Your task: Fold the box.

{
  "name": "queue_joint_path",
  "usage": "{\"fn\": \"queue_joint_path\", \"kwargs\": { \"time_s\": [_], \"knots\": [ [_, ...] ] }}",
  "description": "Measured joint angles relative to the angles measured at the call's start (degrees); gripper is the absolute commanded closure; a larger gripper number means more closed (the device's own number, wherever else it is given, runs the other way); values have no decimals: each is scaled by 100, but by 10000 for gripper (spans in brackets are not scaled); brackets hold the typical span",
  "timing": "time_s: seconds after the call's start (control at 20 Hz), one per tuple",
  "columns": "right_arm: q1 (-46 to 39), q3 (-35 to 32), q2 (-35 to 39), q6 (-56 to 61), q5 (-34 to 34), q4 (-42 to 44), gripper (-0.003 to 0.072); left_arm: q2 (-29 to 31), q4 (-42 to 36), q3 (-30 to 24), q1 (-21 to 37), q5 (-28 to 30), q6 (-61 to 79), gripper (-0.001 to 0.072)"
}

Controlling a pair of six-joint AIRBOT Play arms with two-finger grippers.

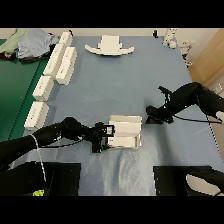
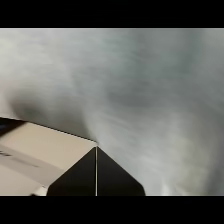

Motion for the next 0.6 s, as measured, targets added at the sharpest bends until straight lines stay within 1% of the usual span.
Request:
{"fn": "queue_joint_path", "kwargs": {
  "time_s": [0.05, 0.2, 0.25, 0.45, 0.6],
  "knots": [
    [-133, 59, -264, -498, -50, 472, 685, 0, 0, 0, 0, 0, 0, 113],
    [-278, 313, -981, -1700, -627, 1526, 686, 0, 0, 0, 0, 0, 0, 113],
    [-275, 398, -1161, -2031, -846, 1749, 686, 0, 0, 0, 0, 0, 0, 113],
    [-55, 575, -1480, -3012, -1530, 2221, 686, 0, -2, -2, 0, 0, 0, 113],
    [273, 612, -1421, -3447, -1753, 2190, 686, 0, -2, 0, 0, 0, 0, 113]
  ]
}}
